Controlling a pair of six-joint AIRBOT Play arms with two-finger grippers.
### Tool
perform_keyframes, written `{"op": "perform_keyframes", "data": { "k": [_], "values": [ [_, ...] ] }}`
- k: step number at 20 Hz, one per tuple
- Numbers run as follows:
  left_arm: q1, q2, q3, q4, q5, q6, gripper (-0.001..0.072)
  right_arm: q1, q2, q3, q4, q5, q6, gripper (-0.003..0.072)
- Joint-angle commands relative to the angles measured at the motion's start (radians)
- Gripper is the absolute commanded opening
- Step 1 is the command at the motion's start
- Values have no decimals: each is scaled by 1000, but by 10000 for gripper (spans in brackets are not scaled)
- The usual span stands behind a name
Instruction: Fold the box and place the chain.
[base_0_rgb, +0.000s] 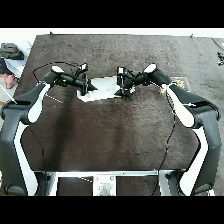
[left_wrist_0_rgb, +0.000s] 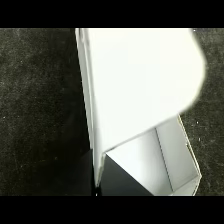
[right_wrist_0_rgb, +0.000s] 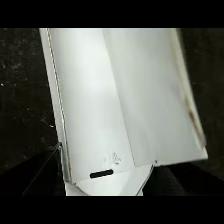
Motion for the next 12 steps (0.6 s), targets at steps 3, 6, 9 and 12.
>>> {"op": "perform_keyframes", "data": {
  "k": [3,6,9,12],
  "values": [
    [-1,-1,0,0,0,0,14,-2,-21,18,16,79,3,592],
    [-1,-1,0,0,0,0,14,-2,-23,18,17,83,12,591],
    [-1,-1,0,0,-1,0,14,-3,-37,18,16,83,17,591],
    [-1,-1,0,0,-1,0,14,-4,-65,18,36,84,22,591]
  ]
}}
